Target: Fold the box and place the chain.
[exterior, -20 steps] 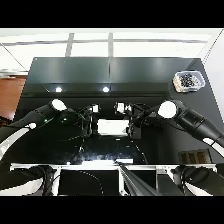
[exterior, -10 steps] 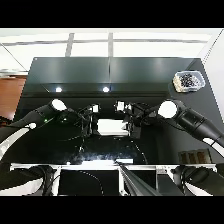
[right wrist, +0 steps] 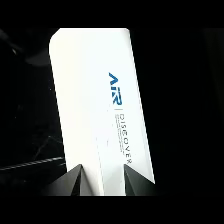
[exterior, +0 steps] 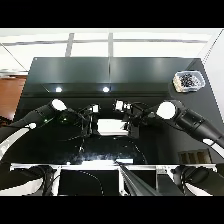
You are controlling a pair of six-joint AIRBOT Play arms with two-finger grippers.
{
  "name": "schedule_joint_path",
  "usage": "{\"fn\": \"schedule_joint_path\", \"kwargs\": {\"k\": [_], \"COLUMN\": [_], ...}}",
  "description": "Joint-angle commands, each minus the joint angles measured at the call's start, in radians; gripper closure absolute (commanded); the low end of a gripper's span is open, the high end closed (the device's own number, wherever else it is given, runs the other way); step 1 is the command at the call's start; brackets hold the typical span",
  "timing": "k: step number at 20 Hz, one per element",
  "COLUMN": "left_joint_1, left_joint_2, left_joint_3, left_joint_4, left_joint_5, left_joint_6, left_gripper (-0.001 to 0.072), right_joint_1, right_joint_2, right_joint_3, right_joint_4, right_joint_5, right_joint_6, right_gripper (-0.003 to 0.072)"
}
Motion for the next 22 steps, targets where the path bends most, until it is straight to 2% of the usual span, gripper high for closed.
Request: {"fn": "schedule_joint_path", "kwargs": {"k": [1, 2, 3, 4, 10, 12, 22], "left_joint_1": [0.0, 0.0, 0.0, 0.0, 0.0, 0.0, 0.0], "left_joint_2": [-0.001, -0.001, -0.001, -0.001, -0.001, -0.001, -0.001], "left_joint_3": [0.0, 0.0, 0.0, 0.0, 0.0, 0.0, 0.0], "left_joint_4": [0.0, 0.0, 0.0, 0.0, 0.0, 0.0, 0.0], "left_joint_5": [0.0, 0.0, 0.0, 0.0, 0.0, 0.0, 0.0], "left_joint_6": [0.0, 0.0, 0.0, 0.0, 0.0, 0.0, 0.0], "left_gripper": [0.0151, 0.0151, 0.0151, 0.0151, 0.0151, 0.0151, 0.0151], "right_joint_1": [0.024, 0.025, 0.025, 0.025, 0.025, 0.025, 0.036], "right_joint_2": [-0.001, -0.001, -0.001, -0.001, -0.001, -0.001, -0.001], "right_joint_3": [0.002, 0.002, 0.002, 0.002, 0.002, 0.002, 0.002], "right_joint_4": [-0.057, -0.063, -0.062, -0.062, -0.062, -0.06, -0.058], "right_joint_5": [-0.017, -0.018, -0.014, -0.013, -0.013, -0.014, -0.013], "right_joint_6": [0.064, 0.075, 0.075, 0.076, 0.075, 0.075, 0.075], "right_gripper": [0.0392, 0.043, 0.0603, 0.0613, 0.0612, 0.0477, 0.0477]}}
